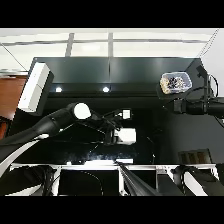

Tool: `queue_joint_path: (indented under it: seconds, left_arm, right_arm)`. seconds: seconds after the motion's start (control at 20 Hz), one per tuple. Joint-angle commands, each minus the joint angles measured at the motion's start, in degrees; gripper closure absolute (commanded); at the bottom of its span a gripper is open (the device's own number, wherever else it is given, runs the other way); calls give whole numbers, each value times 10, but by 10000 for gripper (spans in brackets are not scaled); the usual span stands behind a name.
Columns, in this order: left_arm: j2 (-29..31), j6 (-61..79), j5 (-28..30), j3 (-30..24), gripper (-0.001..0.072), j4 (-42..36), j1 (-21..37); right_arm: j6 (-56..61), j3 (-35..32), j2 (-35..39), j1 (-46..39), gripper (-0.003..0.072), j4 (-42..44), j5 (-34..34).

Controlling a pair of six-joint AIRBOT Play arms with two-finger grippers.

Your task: Fold the box and place the chain.

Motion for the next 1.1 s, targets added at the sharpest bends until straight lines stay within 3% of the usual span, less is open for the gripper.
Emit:
queue_joint_path:
  seconds: [0.0,1.05]
  left_arm:
    - [-37,-14,12,29,-1,0,-19]
    - [-48,-53,-27,27,-1,66,-21]
  right_arm:
    - [-9,0,0,-1,676,-2,-3]
    - [-18,0,0,-1,675,-2,-6]
